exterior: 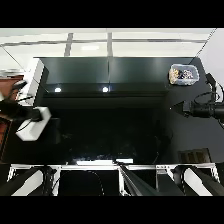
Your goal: Fold the box and place the chain.
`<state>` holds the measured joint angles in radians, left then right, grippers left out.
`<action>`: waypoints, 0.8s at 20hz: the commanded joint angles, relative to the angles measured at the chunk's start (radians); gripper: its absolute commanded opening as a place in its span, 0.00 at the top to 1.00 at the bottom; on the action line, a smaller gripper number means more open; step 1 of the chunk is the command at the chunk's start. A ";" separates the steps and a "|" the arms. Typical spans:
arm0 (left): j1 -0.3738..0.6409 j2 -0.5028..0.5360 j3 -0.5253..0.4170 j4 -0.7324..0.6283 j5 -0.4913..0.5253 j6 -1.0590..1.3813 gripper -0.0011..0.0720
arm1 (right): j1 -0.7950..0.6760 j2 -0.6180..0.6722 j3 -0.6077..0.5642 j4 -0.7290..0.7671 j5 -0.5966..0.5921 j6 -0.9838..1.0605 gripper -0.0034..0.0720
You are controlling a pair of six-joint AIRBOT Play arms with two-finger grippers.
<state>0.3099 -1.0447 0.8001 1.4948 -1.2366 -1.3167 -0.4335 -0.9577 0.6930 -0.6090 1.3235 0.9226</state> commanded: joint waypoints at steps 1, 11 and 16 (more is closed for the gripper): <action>0.325 0.040 -0.080 -0.012 0.097 -0.016 0.62 | -0.001 0.000 0.000 0.009 -0.008 0.013 0.93; 0.375 -0.150 0.004 -0.282 0.414 0.525 0.62 | 0.000 0.000 0.000 0.017 0.000 0.159 0.93; 0.302 -0.261 0.132 -0.263 0.383 0.571 0.62 | 0.000 0.000 0.000 0.016 -0.003 0.167 0.93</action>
<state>0.6411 -1.2484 0.8688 1.2350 -0.8604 -0.7887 -0.4335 -0.9581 0.6930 -0.5930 1.3201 1.0756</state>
